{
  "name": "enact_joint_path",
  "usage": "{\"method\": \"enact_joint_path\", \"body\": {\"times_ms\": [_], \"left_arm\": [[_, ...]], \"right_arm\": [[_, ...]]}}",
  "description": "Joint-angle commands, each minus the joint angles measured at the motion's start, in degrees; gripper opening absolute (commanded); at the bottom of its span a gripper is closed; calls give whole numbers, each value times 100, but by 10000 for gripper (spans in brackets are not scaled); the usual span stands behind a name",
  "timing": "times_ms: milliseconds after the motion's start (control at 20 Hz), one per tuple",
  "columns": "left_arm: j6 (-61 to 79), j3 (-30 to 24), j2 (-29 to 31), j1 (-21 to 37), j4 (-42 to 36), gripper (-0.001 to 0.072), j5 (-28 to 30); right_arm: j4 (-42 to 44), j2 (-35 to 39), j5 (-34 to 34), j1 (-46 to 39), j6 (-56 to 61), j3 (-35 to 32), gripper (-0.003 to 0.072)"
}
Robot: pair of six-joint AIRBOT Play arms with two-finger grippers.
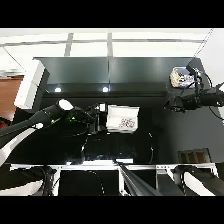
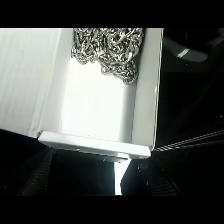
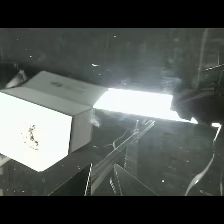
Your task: Fold the box and place the chain.
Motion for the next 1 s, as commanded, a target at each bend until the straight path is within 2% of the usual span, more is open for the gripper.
{"method": "enact_joint_path", "body": {"times_ms": [0, 150, 450, 950], "left_arm": [[221, 26, -2, -9, -74, 710, 48], [216, 85, -7, 28, -57, 707, -70], [177, 236, -26, 219, 120, 707, -723], [168, 400, -319, 57, -79, 707, -551]], "right_arm": [[-2, 4, 4, 144, -2, 0, 168], [-68, 4, 4, 157, -2, 0, 168], [-92, 4, 4, 157, -2, 0, 168], [-92, 4, -13, 157, 0, 0, 168]]}}
